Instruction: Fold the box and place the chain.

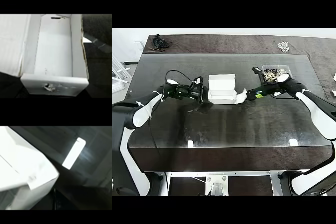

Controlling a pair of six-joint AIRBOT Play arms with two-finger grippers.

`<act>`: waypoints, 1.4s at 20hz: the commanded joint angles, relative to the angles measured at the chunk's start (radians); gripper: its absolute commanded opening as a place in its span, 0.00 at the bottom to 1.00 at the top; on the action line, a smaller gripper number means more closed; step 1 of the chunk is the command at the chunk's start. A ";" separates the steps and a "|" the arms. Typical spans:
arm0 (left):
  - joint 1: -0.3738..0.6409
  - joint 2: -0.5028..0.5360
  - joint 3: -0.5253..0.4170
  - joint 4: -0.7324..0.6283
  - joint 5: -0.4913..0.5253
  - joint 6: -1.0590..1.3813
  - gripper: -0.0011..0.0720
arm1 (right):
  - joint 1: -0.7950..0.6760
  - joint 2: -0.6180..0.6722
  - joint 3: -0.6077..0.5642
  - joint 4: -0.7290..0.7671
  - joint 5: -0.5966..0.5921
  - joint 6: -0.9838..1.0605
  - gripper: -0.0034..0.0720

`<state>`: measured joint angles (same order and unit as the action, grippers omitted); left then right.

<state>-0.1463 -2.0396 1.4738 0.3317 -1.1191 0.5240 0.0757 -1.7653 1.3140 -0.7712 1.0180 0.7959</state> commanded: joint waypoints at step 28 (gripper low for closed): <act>0.000 0.000 0.000 0.000 0.000 0.000 0.52 | 0.022 -0.002 0.143 0.026 0.162 0.176 0.45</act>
<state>-0.1474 -2.0396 1.4738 0.3305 -1.1152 0.5224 0.1104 -1.7687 1.4563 -0.7807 1.1645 0.9569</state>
